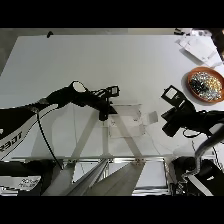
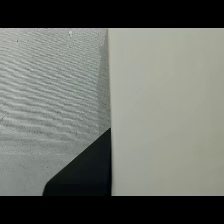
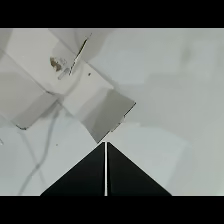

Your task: Fold the box and place the chain.

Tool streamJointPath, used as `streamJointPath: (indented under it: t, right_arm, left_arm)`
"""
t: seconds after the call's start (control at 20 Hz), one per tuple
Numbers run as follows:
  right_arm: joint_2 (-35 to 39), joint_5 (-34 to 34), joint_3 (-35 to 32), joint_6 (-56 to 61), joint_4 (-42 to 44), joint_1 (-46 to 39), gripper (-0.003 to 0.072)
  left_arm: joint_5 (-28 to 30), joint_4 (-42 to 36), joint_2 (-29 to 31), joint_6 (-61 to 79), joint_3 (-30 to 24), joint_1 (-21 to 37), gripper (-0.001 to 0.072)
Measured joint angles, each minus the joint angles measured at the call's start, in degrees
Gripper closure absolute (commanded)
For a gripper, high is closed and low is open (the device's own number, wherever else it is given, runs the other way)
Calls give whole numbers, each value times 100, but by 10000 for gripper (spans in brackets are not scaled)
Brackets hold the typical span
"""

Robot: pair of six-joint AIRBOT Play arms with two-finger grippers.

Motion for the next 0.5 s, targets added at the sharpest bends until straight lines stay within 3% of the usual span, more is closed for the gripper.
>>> streamJointPath:
  t: [0.2,0.25,0.3,0.35,0.4,0.5]
  right_arm:
    - [-372,-737,-428,-688,55,0,667]
    - [-507,-946,-522,-925,79,0,635]
    - [-636,-1082,-588,-1169,96,0,498]
    - [-767,-1165,-640,-1423,103,0,289]
    - [-870,-1211,-671,-1615,116,0,130]
    - [-1010,-1217,-717,-1880,133,2,130]
  left_arm:
    - [0,0,0,-2,0,0,696]
    - [0,0,0,-2,0,0,696]
    - [0,0,0,-2,0,0,696]
    - [0,0,0,-2,0,0,696]
    - [0,0,0,-2,0,0,696]
    - [0,0,0,-2,0,0,696]
